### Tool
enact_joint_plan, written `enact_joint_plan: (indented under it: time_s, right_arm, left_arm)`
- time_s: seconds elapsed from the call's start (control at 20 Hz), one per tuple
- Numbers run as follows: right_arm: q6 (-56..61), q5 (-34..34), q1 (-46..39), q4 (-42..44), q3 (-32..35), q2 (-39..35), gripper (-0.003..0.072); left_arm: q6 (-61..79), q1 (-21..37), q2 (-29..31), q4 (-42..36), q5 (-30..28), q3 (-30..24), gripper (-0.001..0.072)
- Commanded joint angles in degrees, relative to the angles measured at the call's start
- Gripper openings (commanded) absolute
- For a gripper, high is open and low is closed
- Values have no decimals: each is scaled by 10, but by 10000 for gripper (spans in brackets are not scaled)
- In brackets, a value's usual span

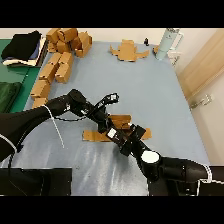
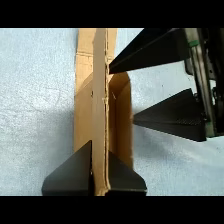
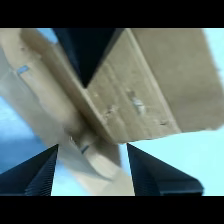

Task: Fold the box.

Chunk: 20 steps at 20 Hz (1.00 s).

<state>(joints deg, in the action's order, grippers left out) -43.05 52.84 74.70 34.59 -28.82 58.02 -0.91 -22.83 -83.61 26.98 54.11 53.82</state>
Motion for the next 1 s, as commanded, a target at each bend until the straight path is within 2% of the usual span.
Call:
enact_joint_plan:
  time_s: [0.0,0.05,0.2,0.35,0.55,0.6,0.75,0.85,0.95]
  right_arm:
    - [-4,21,-7,-19,0,-11,703]
    - [-30,9,-17,-6,2,-22,720]
    - [-199,-107,-96,89,25,-80,720]
    - [-435,-169,-177,248,36,-133,720]
    - [-748,-233,-303,467,38,-141,720]
    - [-847,-250,-338,546,38,-141,720]
    - [-1128,-226,-422,793,38,-137,720]
    - [-1213,-181,-468,885,36,-123,720]
    - [-1241,-150,-499,934,36,-100,720]
  left_arm:
    - [0,0,0,0,0,0,13]
    - [0,0,0,0,0,0,13]
    - [0,0,0,0,0,0,13]
    - [0,0,0,0,0,0,13]
    - [0,0,0,0,0,0,13]
    - [0,0,0,0,0,0,13]
    - [0,0,0,0,0,0,13]
    - [0,0,0,0,0,0,13]
    - [0,0,0,0,0,0,13]
